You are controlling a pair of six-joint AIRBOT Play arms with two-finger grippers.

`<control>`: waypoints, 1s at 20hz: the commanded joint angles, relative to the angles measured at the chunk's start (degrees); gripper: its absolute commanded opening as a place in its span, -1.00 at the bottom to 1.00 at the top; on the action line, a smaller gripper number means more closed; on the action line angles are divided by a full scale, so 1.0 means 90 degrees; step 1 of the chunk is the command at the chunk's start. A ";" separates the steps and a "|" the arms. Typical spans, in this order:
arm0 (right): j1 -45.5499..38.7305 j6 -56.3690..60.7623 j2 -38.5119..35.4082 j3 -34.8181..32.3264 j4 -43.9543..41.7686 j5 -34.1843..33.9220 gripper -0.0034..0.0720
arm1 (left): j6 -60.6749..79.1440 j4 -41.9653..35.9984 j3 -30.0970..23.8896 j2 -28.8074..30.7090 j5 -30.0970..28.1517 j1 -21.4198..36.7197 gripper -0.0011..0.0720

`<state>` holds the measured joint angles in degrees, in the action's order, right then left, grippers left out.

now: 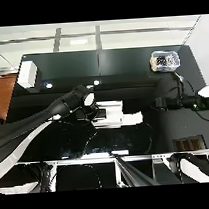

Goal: Fold the box and place the chain.

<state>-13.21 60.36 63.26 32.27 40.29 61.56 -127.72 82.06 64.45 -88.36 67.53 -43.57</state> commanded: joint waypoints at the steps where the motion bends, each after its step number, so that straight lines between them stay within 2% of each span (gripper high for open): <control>1: -0.0209 0.0542 0.0656 -0.0578 -0.0758 0.0296 -0.88 | -0.0005 -0.0007 0.0005 0.0002 -0.0005 0.0005 -0.89; 4: 0.0925 -0.0250 0.1399 -0.0597 -0.1598 0.0243 -0.88 | -0.0005 -0.0005 0.0005 0.0002 -0.0005 0.0005 -0.89; 7: 0.1678 -0.0272 0.1576 -0.0493 -0.1685 -0.0340 -0.88 | -0.0005 -0.0007 0.0005 0.0002 0.0000 0.0005 -0.89; 12: 0.1787 -0.0588 0.1576 0.0019 -0.1588 0.0131 -0.87 | -0.0005 -0.0007 0.0005 0.0002 0.0002 0.0005 -0.89; 13: 0.1787 -0.0622 0.1576 0.0129 -0.1591 0.0304 -0.54 | -0.0005 -0.0007 0.0005 0.0002 0.0002 0.0005 -0.89; 14: 0.1790 -0.0622 0.1576 0.0255 -0.1596 0.0498 0.14 | -0.0005 -0.0007 0.0005 0.0002 0.0002 0.0005 -0.89; 15: 0.1792 -0.0646 0.1576 0.0391 -0.1598 0.0733 0.28 | -0.0005 -0.0007 0.0005 0.0002 0.0002 0.0005 -0.89; 17: 0.1858 -0.0670 0.1576 0.0554 -0.1819 0.1015 0.28 | -0.0005 -0.0007 0.0005 0.0002 -0.0002 0.0005 -0.89; 20: 0.2191 -0.0525 0.1576 0.0753 -0.1970 0.0945 0.28 | -0.0005 -0.0010 0.0005 0.0002 -0.0049 0.0005 -0.89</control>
<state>4.49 54.81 77.43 37.08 24.08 68.66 -127.79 81.97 64.45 -88.33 67.53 -43.57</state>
